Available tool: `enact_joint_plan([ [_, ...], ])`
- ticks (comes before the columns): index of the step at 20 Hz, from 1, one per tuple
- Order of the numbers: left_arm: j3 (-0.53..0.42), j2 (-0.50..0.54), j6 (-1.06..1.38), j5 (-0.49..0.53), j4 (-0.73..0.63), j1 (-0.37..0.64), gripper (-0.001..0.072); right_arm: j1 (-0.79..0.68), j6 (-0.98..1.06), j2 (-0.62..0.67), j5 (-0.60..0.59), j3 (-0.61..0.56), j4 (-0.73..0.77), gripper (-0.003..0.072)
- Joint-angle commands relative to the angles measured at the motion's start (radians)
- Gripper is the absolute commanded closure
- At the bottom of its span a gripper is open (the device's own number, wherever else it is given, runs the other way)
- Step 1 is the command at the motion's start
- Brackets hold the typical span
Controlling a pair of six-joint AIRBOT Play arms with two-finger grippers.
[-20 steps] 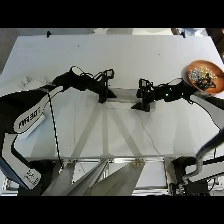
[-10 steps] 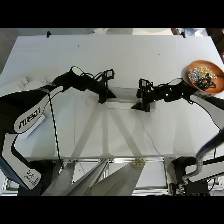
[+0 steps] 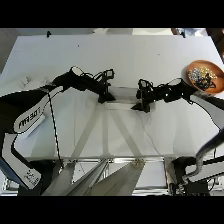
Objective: Fold the box and place the chain.
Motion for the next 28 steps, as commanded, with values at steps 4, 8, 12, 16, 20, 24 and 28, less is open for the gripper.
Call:
enact_joint_plan([
  [4, 0.000, 0.103, -0.071, -0.038, 0.067, 0.070, 0.0310, 0.001, 0.000, 0.000, -0.002, 0.001, 0.001, 0.0226],
  [8, 0.000, 0.207, -0.130, -0.145, 0.237, 0.146, 0.0352, 0.001, 0.000, 0.000, -0.002, 0.001, 0.001, 0.0226],
  [12, -0.035, 0.267, -0.189, -0.345, 0.410, 0.106, 0.0699, 0.001, 0.000, 0.000, -0.002, 0.001, 0.001, 0.0226],
  [16, -0.076, 0.266, -0.179, -0.336, 0.298, -0.014, 0.0699, 0.001, 0.000, 0.000, -0.002, 0.001, 0.001, 0.0226],
  [20, -0.076, 0.267, -0.088, -0.061, 0.127, -0.076, 0.0699, 0.001, 0.000, 0.000, -0.002, 0.001, 0.001, 0.0226],
  [24, -0.076, 0.260, -0.082, 0.239, -0.035, -0.066, 0.0700, 0.001, 0.000, 0.000, -0.002, 0.001, 0.001, 0.0226],
  [28, -0.076, 0.186, -0.291, 0.505, -0.051, -0.065, 0.0701, 0.001, 0.000, 0.000, -0.002, 0.001, 0.001, 0.0226],
])
